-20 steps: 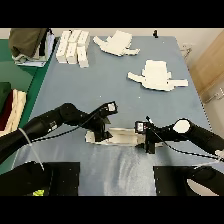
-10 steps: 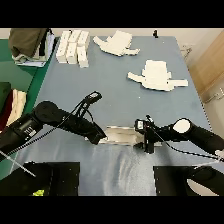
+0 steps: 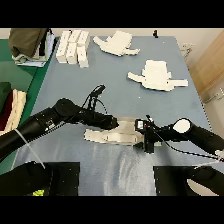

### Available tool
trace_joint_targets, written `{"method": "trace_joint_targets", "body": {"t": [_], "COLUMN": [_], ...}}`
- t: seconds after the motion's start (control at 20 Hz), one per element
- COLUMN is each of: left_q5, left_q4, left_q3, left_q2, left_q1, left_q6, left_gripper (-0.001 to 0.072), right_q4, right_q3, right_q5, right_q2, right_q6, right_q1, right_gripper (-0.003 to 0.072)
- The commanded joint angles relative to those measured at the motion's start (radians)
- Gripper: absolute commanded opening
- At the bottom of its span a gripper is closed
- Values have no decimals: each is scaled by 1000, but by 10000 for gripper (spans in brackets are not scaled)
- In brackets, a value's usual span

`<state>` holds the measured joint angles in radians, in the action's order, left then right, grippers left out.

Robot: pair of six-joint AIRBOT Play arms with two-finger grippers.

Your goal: Fold the box.

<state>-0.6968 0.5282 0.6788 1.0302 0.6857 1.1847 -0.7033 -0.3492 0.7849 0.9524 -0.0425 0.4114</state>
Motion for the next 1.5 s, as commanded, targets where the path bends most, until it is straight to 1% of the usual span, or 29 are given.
{"method": "trace_joint_targets", "body": {"t": [0.0,0.2,0.3,0.5,0.65,0.95,1.0,1.1,1.3,1.4,1.45], "left_q5": [80,96,68,-21,-65,-48,-67,-130,-237,-303,-327], "left_q4": [-12,-3,10,10,10,2,2,6,48,131,201], "left_q3": [39,58,57,58,58,60,64,66,66,66,66], "left_q2": [80,155,199,280,306,304,291,219,-26,-117,-151], "left_q1": [3,-3,-23,-50,-50,-51,-56,-85,-189,-216,-215], "left_q6": [8,0,1,0,1,-26,-50,-72,-82,-176,-218], "left_gripper": [17,17,18,17,17,17,17,17,17,18,21], "right_q4": [-2,-118,-119,-120,-120,-120,-120,-120,-120,-120,-120], "right_q3": [-1,-1,-1,-1,-1,-1,-1,-1,-1,-1,-1], "right_q5": [-10,-10,-10,-12,-13,-12,-12,-12,-12,-12,-12], "right_q2": [0,0,0,0,0,0,0,0,0,0,0], "right_q6": [-5,-2,-2,-2,-2,-2,-2,-2,-2,-2,-2], "right_q1": [0,0,0,0,0,0,0,0,0,0,0], "right_gripper": [509,509,509,509,510,509,509,510,509,509,510]}}
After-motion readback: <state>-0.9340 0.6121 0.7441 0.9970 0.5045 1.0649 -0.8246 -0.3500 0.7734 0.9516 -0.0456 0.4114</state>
